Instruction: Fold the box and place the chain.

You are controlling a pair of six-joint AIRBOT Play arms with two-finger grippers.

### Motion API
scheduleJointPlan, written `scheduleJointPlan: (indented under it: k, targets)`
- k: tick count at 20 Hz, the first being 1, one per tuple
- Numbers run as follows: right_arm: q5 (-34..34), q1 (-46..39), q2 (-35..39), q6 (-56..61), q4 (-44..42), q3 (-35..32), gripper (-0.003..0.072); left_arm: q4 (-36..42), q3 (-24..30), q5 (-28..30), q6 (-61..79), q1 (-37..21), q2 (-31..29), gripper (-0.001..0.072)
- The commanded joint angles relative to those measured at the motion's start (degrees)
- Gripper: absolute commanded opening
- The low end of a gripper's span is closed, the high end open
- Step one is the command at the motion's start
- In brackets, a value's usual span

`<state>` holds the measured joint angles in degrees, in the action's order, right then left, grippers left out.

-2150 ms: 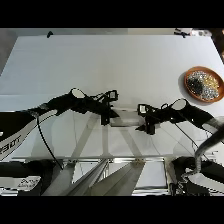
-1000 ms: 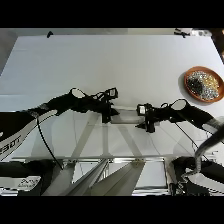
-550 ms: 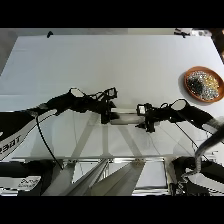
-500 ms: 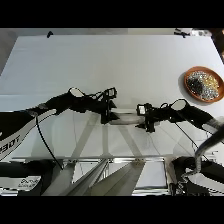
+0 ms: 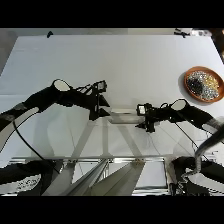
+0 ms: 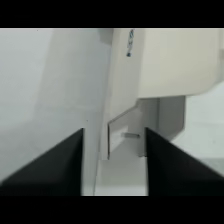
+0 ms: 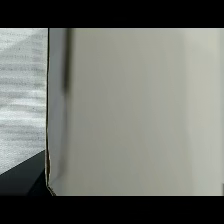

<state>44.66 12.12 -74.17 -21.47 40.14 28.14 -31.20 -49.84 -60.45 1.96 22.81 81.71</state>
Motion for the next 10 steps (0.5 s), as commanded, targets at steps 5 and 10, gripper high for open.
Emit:
scheduleJointPlan:
  k: [5, 10]
  targets:
    - [0.09, -0.04, 0.0, 0.04, 0.0, 0.0, 0.0341, -2.73, -0.04, -9.16, -3.34, 4.13, -4.72, 0.0134]
    - [0.07, -0.04, 0.0, 0.04, 0.0, 0.0, 0.0341, -1.84, -0.04, 1.14, -3.37, 13.49, -4.72, 0.0082]
